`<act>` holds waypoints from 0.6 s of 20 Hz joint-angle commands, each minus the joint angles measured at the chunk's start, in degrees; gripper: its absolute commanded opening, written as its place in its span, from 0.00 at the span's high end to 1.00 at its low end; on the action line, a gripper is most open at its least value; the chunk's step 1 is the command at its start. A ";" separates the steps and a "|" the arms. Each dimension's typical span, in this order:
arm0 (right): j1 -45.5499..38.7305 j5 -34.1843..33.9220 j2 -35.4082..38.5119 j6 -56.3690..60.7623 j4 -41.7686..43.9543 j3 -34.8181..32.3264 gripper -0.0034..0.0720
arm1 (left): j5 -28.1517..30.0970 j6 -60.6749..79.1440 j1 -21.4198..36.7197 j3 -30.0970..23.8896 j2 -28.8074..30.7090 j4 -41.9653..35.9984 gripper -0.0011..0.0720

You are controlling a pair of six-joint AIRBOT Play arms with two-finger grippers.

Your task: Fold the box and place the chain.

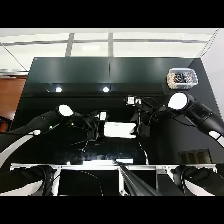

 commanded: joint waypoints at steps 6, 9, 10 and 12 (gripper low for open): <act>0.66 -2.51 -0.04 0.02 -0.26 -0.11 0.39 | 0.02 0.02 -0.02 0.04 -0.02 0.02 0.30; 0.66 -2.45 -0.04 0.04 -0.26 -0.11 0.55 | 0.02 0.02 -0.02 0.04 -0.02 0.02 0.30; 0.66 -2.43 -0.04 0.04 -0.26 -0.11 0.63 | 0.02 0.02 -0.02 0.04 -0.02 0.02 0.30; 0.66 -2.38 -0.04 0.04 -0.24 -0.11 0.63 | 0.02 0.02 -0.02 0.04 -0.02 0.02 0.30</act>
